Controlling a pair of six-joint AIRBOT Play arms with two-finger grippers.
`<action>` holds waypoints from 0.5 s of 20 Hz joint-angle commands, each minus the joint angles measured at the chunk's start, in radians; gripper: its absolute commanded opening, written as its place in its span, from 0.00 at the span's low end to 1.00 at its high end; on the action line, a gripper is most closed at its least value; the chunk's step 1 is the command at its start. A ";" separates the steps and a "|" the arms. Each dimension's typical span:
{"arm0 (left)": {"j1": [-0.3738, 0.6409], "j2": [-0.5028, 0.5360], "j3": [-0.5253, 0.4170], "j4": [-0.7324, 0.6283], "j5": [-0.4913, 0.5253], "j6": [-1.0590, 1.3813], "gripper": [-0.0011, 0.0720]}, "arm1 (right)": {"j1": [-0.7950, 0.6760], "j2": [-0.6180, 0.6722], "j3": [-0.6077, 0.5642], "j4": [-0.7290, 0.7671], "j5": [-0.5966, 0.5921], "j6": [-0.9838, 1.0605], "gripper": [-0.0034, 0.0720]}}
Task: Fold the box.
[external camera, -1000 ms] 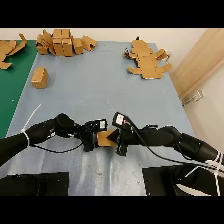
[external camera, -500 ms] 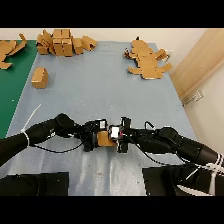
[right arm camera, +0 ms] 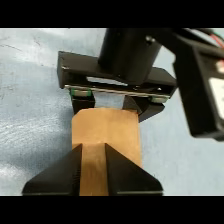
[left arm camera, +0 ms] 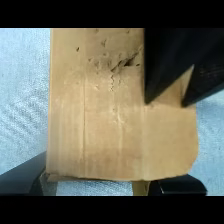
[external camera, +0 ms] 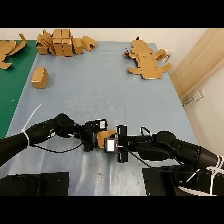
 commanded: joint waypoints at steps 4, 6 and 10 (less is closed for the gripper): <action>0.000 0.000 0.001 0.000 0.000 0.000 0.85 | 0.016 -0.013 0.001 -0.150 0.027 0.000 0.53; 0.000 0.000 0.001 0.000 0.000 0.000 0.85 | 0.016 -0.014 0.002 -0.162 0.053 0.000 0.53; 0.000 0.000 0.001 0.000 0.000 0.000 0.85 | 0.018 -0.013 0.003 -0.143 0.048 0.000 0.54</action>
